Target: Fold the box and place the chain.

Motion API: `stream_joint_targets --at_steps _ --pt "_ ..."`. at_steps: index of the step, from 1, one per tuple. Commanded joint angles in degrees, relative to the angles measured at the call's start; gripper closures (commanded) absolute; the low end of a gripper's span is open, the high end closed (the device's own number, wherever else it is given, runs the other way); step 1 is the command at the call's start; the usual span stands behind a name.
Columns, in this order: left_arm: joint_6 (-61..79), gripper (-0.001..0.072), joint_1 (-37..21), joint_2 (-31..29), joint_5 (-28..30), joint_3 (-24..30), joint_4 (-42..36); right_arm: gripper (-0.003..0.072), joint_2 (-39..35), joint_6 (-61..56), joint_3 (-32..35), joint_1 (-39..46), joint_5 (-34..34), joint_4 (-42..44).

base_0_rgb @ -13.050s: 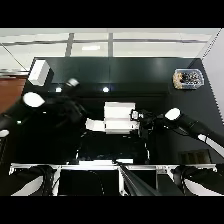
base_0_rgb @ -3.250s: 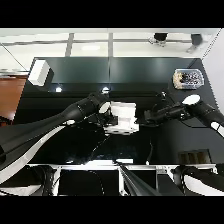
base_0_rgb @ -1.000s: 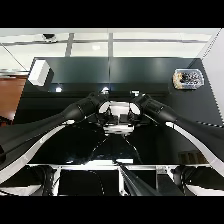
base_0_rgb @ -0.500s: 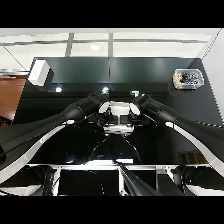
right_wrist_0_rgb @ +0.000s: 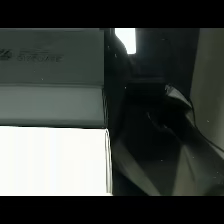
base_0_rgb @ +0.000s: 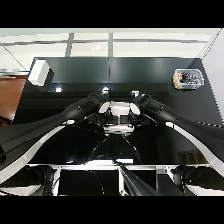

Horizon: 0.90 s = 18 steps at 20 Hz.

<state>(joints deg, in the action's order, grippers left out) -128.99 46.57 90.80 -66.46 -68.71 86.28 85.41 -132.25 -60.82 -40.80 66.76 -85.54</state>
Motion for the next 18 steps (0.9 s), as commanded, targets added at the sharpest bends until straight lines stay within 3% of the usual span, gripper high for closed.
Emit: stream_joint_targets --at_steps 1,4,9,12,14,15,16,18 --pt "-0.1 0.0683 0.0 0.0 0.0 0.0 0.0 0.0302 -0.6 0.2 0.0 0.6 -0.3 0.0" --pt "-0.1 0.0683 0.0 0.0 -0.1 0.0 0.0 0.0303 -4.6 5.2 -0.1 2.1 0.0 0.0" --pt "-0.1 0.0683 0.0 0.0 0.0 0.0 0.0 0.0303 -20.2 13.0 -0.1 6.8 0.7 -3.4" --pt "-0.1 0.0683 0.0 0.0 0.0 0.0 0.0 0.0304 -25.4 12.6 0.0 11.9 -0.2 -25.3" --pt "-0.1 0.0683 0.0 0.0 0.0 0.0 0.0 0.0299 -24.9 12.3 1.7 18.6 -6.5 -34.3" --pt "-0.1 0.0683 0.0 0.0 0.3 0.0 0.0 0.0079 -23.7 12.4 2.8 23.8 -11.5 -33.4" --pt "-0.1 0.0683 0.0 0.0 0.6 0.0 0.0 0.0005 -21.4 12.3 3.2 29.4 -14.5 -30.8" --pt "-0.1 0.0683 0.0 0.0 0.6 0.0 0.0 0.0003 -15.4 14.3 2.8 38.9 -23.0 -23.9"
